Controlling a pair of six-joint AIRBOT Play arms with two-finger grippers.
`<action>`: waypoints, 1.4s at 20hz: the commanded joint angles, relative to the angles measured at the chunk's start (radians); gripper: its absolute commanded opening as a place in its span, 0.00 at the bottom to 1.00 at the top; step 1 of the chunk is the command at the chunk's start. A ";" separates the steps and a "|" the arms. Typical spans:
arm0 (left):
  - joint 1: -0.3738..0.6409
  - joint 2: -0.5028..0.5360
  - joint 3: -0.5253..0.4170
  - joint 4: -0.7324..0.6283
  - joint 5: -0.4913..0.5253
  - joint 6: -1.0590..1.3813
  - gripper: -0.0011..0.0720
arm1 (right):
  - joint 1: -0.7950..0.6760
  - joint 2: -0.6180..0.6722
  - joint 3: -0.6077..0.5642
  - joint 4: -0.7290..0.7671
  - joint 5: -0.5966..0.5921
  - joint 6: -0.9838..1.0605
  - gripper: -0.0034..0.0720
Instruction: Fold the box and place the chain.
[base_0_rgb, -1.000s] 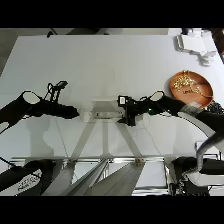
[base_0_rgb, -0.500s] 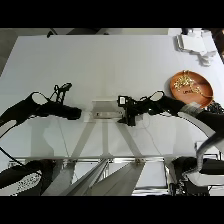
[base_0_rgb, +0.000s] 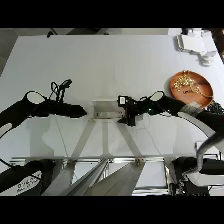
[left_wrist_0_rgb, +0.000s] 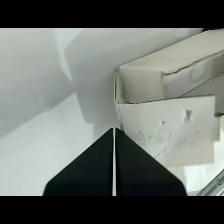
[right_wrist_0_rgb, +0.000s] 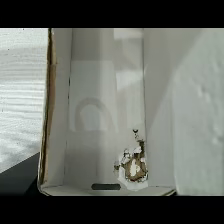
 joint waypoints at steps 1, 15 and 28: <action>0.001 0.026 0.000 -0.070 -0.019 0.001 0.22 | 0.000 0.000 0.000 0.000 0.000 0.000 0.74; -0.050 0.026 0.000 -0.101 0.038 0.037 0.71 | 0.000 0.001 0.000 0.000 0.000 0.000 0.74; -0.143 -0.009 0.001 -0.106 0.112 0.046 0.78 | 0.000 0.000 0.000 0.000 0.000 0.000 0.74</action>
